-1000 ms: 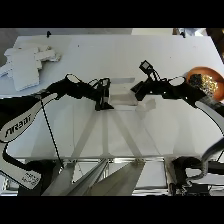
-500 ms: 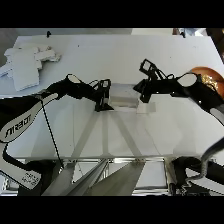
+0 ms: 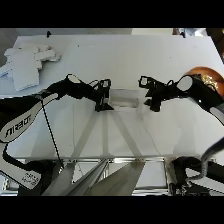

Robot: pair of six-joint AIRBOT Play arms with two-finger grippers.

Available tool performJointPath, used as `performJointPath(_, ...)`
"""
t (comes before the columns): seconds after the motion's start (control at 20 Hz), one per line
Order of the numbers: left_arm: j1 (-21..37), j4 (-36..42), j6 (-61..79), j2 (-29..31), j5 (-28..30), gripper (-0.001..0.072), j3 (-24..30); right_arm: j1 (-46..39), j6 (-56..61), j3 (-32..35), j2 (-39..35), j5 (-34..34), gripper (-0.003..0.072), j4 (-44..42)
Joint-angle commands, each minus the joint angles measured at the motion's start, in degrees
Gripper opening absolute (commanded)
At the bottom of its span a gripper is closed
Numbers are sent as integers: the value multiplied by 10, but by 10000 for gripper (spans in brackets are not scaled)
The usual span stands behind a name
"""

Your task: Fold the box and place the chain.

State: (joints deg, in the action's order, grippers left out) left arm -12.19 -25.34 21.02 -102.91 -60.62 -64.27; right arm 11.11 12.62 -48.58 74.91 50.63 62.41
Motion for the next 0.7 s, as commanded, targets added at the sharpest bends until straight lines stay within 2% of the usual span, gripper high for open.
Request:
performJointPath(0.0,0,0,0,0,0,342,0,0,-8,1,45,4,355,-12)
performJointPath(0.2,0,0,0,0,0,342,0,19,-70,1,54,-26,351,-75)
performJointPath(0.35,0,0,0,0,0,342,0,32,-86,1,54,-31,255,-88)
performJointPath(0.45,0,0,0,0,0,342,0,35,-86,1,54,-15,165,-89)
performJointPath(0.65,0,0,0,0,0,342,0,35,-87,1,54,-4,150,-97)
